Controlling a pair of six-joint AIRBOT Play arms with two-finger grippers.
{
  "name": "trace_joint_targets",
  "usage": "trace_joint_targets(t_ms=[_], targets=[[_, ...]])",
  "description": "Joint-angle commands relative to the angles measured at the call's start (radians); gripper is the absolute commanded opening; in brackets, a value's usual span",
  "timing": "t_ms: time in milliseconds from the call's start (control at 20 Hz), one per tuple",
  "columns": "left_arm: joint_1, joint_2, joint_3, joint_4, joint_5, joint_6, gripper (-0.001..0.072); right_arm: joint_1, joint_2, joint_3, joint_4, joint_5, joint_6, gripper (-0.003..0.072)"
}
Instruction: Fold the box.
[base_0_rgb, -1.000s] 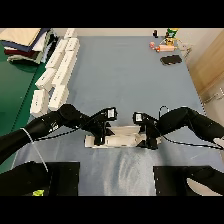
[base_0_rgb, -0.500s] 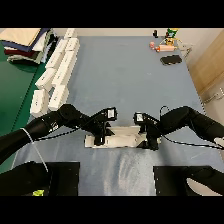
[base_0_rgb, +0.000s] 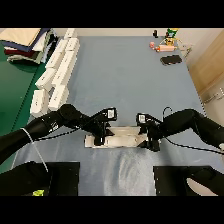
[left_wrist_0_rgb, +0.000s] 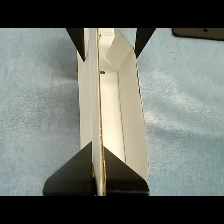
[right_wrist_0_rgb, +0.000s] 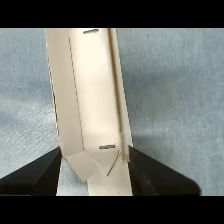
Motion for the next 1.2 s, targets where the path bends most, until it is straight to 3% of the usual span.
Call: trace_joint_targets(t_ms=[0,150,200,450,1150], targets=[[0.0,0.0,0.0,0.0,0.002,0.0,0.0014,0.002,0.062,-0.06,0.013,0.067,0.0,0.0571],[0.0,0.0,0.0,0.0,0.002,0.0,0.0014,0.004,0.041,-0.063,0.021,0.104,0.0,0.0603],[0.0,0.0,0.0,0.0,0.002,0.0,0.0014,0.011,0.036,-0.063,0.02,0.127,0.0,0.072],[0.0,0.0,0.0,0.0,0.001,0.0,0.0014,0.084,0.022,-0.063,0.01,0.232,0.0,0.072],[0.0,0.0,0.0,0.0,0.001,0.0,0.0014,0.101,-0.047,-0.079,-0.02,0.264,0.001,0.0697]])
